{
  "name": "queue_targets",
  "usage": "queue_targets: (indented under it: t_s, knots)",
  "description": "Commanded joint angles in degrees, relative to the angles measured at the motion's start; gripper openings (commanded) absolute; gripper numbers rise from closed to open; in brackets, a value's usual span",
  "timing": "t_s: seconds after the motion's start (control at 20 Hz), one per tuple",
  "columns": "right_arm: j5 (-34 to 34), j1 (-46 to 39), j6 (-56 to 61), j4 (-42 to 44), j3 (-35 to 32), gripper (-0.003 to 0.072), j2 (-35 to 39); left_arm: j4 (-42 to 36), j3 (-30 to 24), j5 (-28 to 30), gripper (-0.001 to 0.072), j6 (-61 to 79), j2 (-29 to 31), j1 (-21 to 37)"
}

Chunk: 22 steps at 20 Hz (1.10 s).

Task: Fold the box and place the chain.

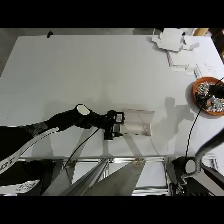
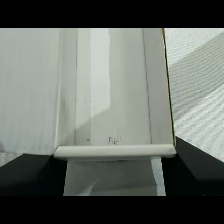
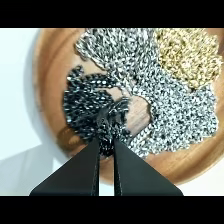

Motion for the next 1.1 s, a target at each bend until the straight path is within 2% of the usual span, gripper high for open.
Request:
queue_targets:
  t_s: [0.0,0.4,0.75,1.05]
  knots:
    - [3.2,0.1,-1.2,5.4,0.1,0.0022,6.2,0.0,0.0,0.0,0.0218,0.0,0.0,0.0]
    - [16.3,0.8,-17.4,32.5,0.1,0.0022,16.6,0.0,0.0,0.0,0.0218,0.0,0.0,0.0]
    - [26.2,15.2,-23.8,33.4,0.1,0.0022,24.1,0.0,0.0,0.0,0.0218,0.0,0.0,0.0]
    - [33.5,25.7,-23.7,33.5,0.0,0.0022,26.8,0.0,0.0,0.0,0.0218,0.0,0.0,0.0]
